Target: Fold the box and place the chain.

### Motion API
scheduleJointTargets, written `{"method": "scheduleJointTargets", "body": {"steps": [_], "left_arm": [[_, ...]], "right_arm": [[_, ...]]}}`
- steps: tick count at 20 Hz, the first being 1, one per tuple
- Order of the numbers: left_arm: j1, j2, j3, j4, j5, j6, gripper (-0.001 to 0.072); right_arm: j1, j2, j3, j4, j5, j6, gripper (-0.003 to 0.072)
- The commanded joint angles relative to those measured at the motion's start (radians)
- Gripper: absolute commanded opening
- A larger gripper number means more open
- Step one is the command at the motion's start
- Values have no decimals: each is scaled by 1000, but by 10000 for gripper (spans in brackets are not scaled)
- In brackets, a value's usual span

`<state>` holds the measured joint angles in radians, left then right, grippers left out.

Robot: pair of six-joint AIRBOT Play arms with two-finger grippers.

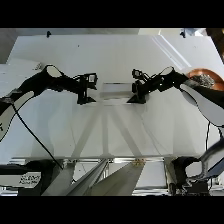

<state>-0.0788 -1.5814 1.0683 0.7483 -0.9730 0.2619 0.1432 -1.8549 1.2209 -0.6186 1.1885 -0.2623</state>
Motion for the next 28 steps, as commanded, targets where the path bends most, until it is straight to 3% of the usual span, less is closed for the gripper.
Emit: {"method": "scheduleJointTargets", "body": {"steps": [1,7,9,16,21,28], "left_arm": [[-17,-18,-12,-82,19,79,626],[-31,-51,-12,-78,10,78,622],[-31,-51,-12,-78,3,79,558],[-35,-56,-12,-70,-10,79,559],[-35,-56,-13,19,-31,79,558],[-35,-56,-13,-48,-2,142,554]], "right_arm": [[0,-1,0,0,0,0,408],[0,-1,0,0,0,0,408],[0,-1,0,0,0,0,408],[0,-1,0,0,0,0,408],[0,-1,0,0,0,0,408],[0,-1,0,0,0,0,408]]}}
